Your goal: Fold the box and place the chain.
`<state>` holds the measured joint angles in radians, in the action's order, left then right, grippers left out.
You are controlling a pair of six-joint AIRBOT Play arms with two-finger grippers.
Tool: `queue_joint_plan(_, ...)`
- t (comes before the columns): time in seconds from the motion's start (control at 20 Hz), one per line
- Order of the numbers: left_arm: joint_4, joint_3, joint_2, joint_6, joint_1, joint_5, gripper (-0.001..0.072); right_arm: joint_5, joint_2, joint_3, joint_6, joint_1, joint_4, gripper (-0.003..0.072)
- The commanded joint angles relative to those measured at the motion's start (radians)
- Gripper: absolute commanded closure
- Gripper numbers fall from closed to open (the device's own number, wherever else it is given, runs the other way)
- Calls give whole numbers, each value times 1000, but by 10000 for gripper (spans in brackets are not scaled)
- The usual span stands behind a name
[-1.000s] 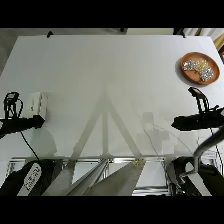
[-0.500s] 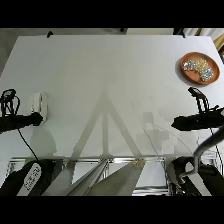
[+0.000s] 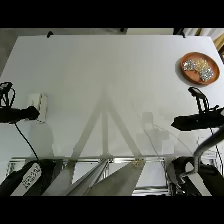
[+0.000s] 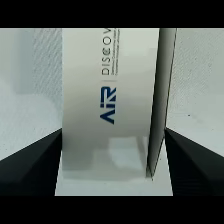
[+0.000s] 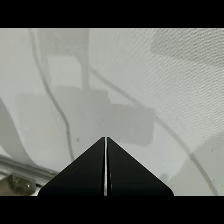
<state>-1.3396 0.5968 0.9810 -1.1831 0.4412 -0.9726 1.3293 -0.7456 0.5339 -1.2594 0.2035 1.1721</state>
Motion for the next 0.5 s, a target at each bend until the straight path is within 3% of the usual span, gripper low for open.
queue_joint_plan(0.0, 42, 121, 136, -22, 0, -99, 14, -24, 0, 1, 5, 0, -2, 669)
queue_joint_plan(0.2, 66, 196, 164, 8, 0, -102, 14, -44, 0, 1, 5, 0, -3, 669)
queue_joint_plan(0.45, 70, 211, 166, 16, 0, -70, 14, -62, 0, 1, 4, 0, -4, 669)
